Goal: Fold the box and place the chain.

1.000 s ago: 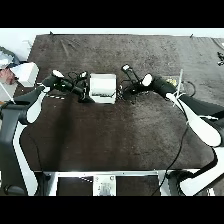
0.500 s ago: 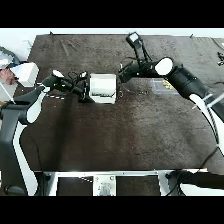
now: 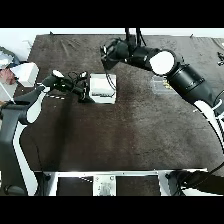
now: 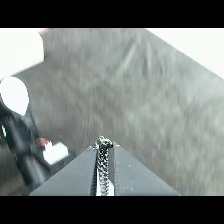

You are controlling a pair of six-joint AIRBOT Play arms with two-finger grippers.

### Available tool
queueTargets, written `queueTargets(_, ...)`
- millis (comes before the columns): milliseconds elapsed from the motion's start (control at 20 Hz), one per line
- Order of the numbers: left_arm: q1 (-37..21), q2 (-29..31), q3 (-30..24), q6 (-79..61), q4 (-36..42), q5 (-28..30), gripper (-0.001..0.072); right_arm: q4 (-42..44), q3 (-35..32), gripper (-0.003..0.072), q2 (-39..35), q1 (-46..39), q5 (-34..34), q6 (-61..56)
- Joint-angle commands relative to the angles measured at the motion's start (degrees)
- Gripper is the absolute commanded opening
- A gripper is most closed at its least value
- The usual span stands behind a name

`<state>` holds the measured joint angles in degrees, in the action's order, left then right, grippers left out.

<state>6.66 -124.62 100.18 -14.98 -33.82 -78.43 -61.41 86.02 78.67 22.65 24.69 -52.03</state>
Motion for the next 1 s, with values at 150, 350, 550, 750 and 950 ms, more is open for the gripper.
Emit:
queueTargets(150, 0.02, 0.04, 0.04, -0.02, 0.0, 0.0, 0.037, -0.28, 7.37, -0.0022, 0.28, 2.25, -2.12, 0.02)
queueTargets(350, 0.02, 0.04, 0.04, -0.02, 0.0, -0.02, 0.037, -0.7, 7.76, -0.0022, 0.28, 2.51, -3.13, 1.27)
queueTargets(550, 0.02, 0.04, 0.04, -0.02, 0.0, 0.0, 0.037, -3.65, 7.76, -0.0022, 1.88, 1.68, 1.49, -0.15)
queueTargets(750, 0.02, 0.04, 0.04, -0.02, 0.0, 0.0, 0.037, -3.96, 7.39, -0.0021, 6.08, -0.74, 9.84, -3.5)
queueTargets(950, 0.02, 0.04, 0.04, -0.02, 0.0, 0.0, 0.037, -3.96, 3.41, 0.0118, 10.27, -1.68, 13.07, -3.67)
